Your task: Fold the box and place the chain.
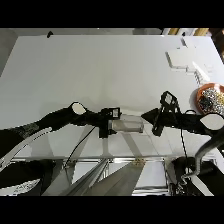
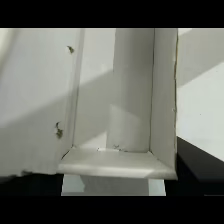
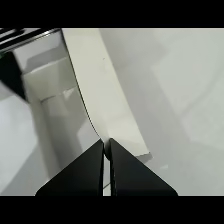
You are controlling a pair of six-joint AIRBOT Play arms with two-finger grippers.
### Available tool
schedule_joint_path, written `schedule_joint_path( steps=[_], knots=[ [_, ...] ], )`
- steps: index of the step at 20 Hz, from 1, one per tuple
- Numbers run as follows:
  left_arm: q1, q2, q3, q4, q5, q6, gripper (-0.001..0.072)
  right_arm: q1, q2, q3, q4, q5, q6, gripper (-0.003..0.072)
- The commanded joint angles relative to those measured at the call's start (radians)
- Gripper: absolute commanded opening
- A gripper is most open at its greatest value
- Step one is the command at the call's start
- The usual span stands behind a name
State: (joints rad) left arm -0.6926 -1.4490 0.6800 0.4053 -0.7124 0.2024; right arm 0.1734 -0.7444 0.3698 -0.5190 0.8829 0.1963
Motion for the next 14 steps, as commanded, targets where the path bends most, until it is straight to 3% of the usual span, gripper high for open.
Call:
schedule_joint_path(
  steps=[1,3,7,9,14],
  knots=[
    [-0.001,0.000,0.001,-0.001,0.005,0.007,0.0393,0.001,-0.133,0.007,0.141,-0.116,-0.067,0.0023],
    [-0.001,0.000,0.001,-0.001,0.005,0.007,0.0393,0.001,-0.132,0.042,0.110,-0.107,-0.066,0.0217],
    [-0.001,0.000,0.001,-0.001,0.005,0.007,0.0393,0.001,-0.060,0.106,-0.123,-0.008,0.037,0.0263],
    [-0.001,0.000,0.001,-0.001,0.000,0.007,0.0393,0.001,-0.006,0.114,-0.226,0.014,0.119,0.0351],
    [-0.001,0.000,0.001,-0.001,-0.006,0.007,0.0393,0.001,0.166,0.114,-0.240,0.090,0.147,0.0360]
  ],
)
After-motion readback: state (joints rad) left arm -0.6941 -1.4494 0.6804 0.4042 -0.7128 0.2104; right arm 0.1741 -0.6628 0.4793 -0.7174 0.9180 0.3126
